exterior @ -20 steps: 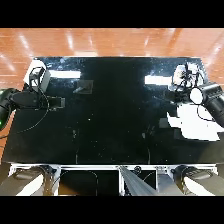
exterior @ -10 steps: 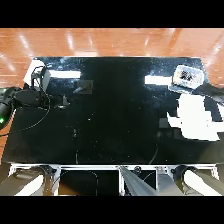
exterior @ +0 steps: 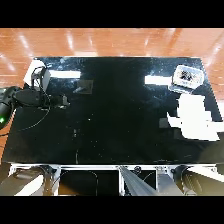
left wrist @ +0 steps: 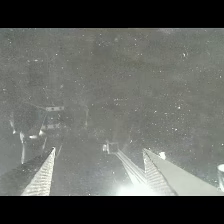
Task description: Fold the box and place the chain.
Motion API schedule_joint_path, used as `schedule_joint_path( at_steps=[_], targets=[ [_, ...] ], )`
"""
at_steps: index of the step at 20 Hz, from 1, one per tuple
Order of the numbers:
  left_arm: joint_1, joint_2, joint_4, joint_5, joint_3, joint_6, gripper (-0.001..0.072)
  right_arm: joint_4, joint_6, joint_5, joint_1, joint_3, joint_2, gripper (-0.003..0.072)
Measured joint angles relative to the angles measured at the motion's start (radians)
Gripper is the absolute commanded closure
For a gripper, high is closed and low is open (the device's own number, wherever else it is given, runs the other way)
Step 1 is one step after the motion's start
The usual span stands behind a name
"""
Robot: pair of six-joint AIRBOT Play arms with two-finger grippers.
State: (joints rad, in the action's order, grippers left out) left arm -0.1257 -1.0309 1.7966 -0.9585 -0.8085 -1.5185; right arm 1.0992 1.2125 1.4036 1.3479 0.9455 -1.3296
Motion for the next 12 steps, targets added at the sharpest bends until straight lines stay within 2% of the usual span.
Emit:
schedule_joint_path(
  at_steps=[5,12],
  targets=[
    [0.0,-0.011,0.0,0.002,0.0,0.003,0.0075,-0.06,-0.1,0.158,0.024,0.007,-0.15,-0.0034],
    [0.0,-0.016,0.002,0.01,0.0,0.004,0.0075,-0.076,-0.16,0.167,-0.083,0.073,-0.278,-0.0034]
  ],
)
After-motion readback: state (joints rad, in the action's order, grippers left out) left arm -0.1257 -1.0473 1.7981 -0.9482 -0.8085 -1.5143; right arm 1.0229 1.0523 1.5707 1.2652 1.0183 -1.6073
